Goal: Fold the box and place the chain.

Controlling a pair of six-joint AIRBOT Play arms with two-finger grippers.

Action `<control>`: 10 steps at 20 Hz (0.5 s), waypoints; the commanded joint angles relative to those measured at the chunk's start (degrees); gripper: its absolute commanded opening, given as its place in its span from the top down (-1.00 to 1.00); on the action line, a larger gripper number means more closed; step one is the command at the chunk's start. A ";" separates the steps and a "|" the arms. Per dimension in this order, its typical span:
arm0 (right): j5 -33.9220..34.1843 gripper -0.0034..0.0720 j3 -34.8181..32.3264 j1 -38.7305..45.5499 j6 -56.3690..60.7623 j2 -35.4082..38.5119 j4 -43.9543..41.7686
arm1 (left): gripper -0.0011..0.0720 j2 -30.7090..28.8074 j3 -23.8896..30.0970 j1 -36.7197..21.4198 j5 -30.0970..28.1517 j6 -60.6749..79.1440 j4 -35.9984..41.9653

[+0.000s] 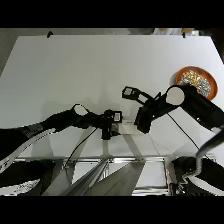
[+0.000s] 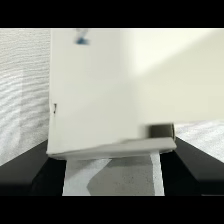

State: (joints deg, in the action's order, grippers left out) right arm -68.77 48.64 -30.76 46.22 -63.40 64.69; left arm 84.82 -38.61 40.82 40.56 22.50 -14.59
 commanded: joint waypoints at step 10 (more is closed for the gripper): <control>2.03 0.18 -4.13 -2.62 -10.91 5.95 0.33 | 0.23 0.00 0.00 0.00 -0.02 0.00 0.00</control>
